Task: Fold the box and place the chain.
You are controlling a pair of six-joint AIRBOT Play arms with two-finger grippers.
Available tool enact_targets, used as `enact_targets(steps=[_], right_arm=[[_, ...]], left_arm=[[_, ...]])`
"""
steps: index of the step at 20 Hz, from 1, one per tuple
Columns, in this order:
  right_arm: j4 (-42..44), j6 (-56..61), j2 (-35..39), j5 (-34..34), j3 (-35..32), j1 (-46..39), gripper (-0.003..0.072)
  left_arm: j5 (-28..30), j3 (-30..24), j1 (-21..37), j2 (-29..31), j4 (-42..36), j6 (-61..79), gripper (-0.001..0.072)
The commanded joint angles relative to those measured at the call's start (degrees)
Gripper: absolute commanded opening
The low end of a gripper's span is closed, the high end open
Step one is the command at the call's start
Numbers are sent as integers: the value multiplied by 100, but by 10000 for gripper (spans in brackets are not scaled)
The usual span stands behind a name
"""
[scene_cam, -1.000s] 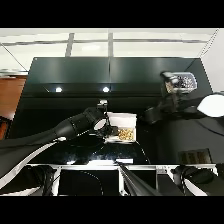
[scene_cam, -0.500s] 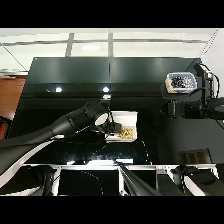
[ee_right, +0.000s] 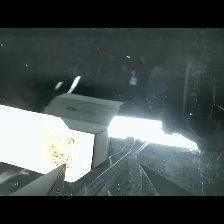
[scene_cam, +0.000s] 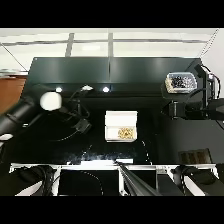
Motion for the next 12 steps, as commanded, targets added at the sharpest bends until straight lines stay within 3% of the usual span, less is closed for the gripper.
enact_targets(steps=[1, 2, 3, 4, 5, 9, 12], right_arm=[[4, 184, 7, 13, 4, 0, 532], [4, 245, 7, 13, 4, 0, 532], [0, 260, 7, 11, 4, 0, 532], [-13, 260, 7, 9, 4, 0, 532], [-17, 260, 7, 4, 4, 0, 532], [-201, 466, 7, -31, 4, 0, 532], [-280, 562, 7, -39, 2, 0, 532]], left_arm=[[-127, -1204, 1749, 323, -3469, 3174, 376], [-72, -1534, 2026, 278, -3893, 3849, 379], [79, -1766, 2124, 219, -3965, 4618, 457], [361, -1954, 2109, 157, -3858, 5364, 621], [813, -2120, 2013, 79, -3681, 6063, 713], [1777, -2184, 1283, -332, -3250, 8446, 714], [1891, -1954, 750, -881, -3250, 9374, 714]])
